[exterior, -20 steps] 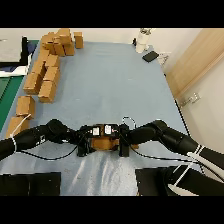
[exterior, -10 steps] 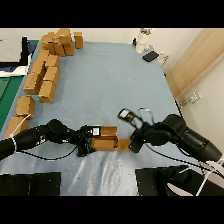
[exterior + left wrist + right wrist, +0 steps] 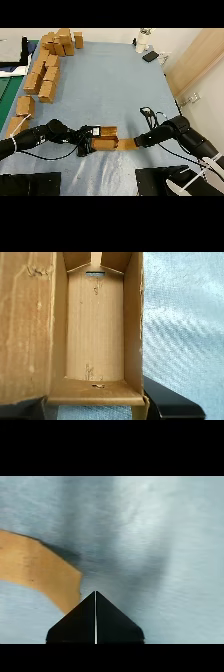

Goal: Fold the box.

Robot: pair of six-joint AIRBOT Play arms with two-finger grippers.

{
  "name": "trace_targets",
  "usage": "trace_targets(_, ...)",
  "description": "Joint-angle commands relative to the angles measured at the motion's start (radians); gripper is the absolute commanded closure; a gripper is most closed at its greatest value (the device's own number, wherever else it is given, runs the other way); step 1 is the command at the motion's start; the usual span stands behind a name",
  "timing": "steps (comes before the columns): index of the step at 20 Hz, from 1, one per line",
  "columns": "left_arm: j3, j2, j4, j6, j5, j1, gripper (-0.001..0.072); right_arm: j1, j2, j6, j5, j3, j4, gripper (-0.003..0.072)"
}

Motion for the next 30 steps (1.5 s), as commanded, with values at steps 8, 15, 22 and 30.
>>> trace_targets(8,0.000,0.000,0.000,0.000,0.000,0.000,0.0268,-0.017,-0.038,-0.168,0.131,-0.046,0.385,0.0682)
trace_targets(15,0.000,0.000,0.000,0.000,0.000,0.000,0.0268,-0.017,0.008,-0.227,0.123,-0.011,0.514,0.0518)
trace_targets(22,0.000,0.000,0.000,0.000,0.000,0.000,0.0268,-0.017,0.016,-0.208,0.115,-0.006,0.520,0.0320)
trace_targets(30,0.000,0.000,0.000,0.000,0.000,0.000,0.0268,0.219,-0.168,0.105,0.190,0.126,0.303,0.0176)
